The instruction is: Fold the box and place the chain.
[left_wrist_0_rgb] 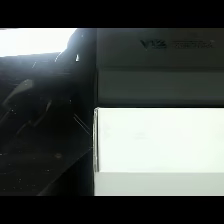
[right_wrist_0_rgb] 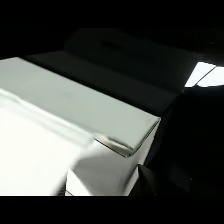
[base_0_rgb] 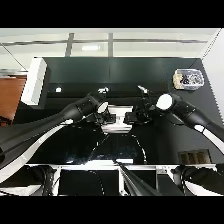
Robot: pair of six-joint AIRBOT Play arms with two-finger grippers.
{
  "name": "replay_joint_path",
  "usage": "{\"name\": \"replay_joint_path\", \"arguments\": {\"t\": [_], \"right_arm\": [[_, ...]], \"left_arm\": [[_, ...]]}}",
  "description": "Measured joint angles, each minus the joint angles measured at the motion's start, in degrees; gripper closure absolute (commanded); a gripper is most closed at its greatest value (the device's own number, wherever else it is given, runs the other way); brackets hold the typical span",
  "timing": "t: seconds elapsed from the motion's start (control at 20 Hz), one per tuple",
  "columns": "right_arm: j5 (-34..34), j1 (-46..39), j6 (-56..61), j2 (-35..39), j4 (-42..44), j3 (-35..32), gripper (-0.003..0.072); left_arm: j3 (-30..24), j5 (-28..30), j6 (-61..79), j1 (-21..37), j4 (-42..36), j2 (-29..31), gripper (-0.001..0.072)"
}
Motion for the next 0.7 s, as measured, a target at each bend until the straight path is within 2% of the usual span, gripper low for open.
{"name": "replay_joint_path", "arguments": {"t": [0.25, 0.3, 0.35, 0.4, 0.7], "right_arm": [[2.75, 5.20, 13.97, -3.34, -13.75, 5.09, 0.0215], [3.98, 6.03, 16.72, -4.15, -16.13, 6.21, 0.0273], [5.11, 6.80, 19.28, -4.90, -18.49, 7.17, 0.0300], [6.08, 7.41, 21.35, -5.49, -20.13, 7.89, 0.0329], [8.92, 10.49, 29.86, -7.74, -24.48, 9.64, 0.0330]], "left_arm": [[0.00, 0.02, 0.09, 0.00, -0.02, -0.02, 0.0678], [0.00, 0.02, 0.09, 0.00, -0.02, 0.00, 0.0678], [0.00, 0.02, 0.09, 0.00, -0.02, 0.00, 0.0678], [0.00, 0.02, 0.11, 0.00, -0.02, 0.00, 0.0678], [0.00, 0.02, 0.11, 0.00, -0.02, 0.00, 0.0678]]}}
